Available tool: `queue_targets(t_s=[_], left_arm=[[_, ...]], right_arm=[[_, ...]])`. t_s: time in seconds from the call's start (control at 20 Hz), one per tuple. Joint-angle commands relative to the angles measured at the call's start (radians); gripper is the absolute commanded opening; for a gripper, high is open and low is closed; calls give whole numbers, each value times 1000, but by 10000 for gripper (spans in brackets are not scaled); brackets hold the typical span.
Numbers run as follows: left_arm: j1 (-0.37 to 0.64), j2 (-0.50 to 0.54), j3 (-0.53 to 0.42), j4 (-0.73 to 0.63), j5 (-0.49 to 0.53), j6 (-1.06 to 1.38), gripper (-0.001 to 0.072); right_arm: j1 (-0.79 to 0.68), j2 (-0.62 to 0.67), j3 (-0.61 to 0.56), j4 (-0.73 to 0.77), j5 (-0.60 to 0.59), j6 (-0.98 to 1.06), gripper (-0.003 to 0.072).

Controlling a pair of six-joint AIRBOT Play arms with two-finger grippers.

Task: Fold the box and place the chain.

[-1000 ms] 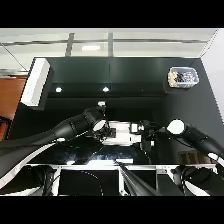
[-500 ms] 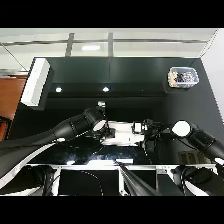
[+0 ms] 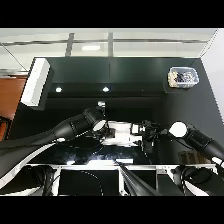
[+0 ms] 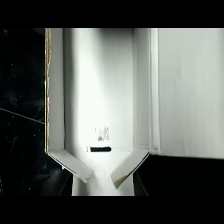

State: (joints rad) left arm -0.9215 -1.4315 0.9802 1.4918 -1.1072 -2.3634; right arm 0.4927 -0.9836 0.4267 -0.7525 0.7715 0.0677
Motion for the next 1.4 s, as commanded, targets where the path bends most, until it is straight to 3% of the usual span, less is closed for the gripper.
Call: queue_targets(t_s=[0.0,0.05,0.5,1.0,1.05,1.1,1.15,1.25,1.3,1.35], left_arm=[[1,0,0,0,2,0,26],[1,0,0,0,2,0,26],[1,0,0,0,7,0,26],[1,0,0,0,6,0,26],[1,0,0,0,6,0,26],[1,0,0,0,6,0,26],[1,0,0,0,6,0,25],[1,0,0,0,6,0,26],[1,0,0,0,6,0,26],[1,0,0,0,6,0,26]], right_arm=[[9,-6,0,93,-35,3,196],[9,-6,0,116,-37,3,160],[9,-29,0,242,-65,3,161],[16,-73,0,262,-69,3,165],[16,-73,0,262,-69,3,314],[16,-73,0,262,-69,3,393],[16,-73,0,262,-69,3,393],[16,-73,0,262,-68,3,346],[16,-73,0,262,-63,3,231],[16,-73,0,262,-61,3,206]])
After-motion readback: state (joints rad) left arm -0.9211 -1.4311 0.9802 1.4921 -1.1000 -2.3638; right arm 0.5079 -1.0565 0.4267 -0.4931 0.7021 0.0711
